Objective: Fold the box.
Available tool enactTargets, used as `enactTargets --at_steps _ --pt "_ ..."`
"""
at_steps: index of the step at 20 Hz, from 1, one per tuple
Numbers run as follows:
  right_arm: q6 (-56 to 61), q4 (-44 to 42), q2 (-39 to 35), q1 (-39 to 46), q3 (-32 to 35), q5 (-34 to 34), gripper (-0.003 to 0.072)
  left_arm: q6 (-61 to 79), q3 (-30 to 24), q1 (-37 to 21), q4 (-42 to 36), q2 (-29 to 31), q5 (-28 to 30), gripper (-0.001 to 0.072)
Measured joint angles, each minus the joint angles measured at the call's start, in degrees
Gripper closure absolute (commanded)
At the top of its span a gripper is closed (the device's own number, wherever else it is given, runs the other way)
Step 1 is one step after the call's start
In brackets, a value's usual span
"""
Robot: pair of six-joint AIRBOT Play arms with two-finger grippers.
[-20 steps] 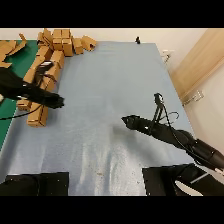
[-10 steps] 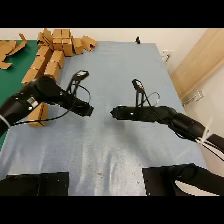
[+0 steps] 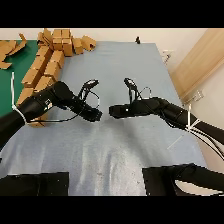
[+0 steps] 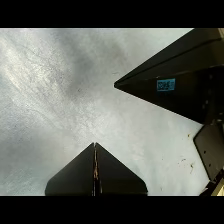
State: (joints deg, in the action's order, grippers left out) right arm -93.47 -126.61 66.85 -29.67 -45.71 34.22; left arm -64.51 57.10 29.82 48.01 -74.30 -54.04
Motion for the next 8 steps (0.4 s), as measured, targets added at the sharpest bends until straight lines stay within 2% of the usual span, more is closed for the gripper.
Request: enactTargets --at_steps 8 --pt "0.0 0.37 0.28 0.02 -0.24 0.79 0.0679 0.15 0.0 0.17 -0.61 -0.33 -0.28 0.0697"
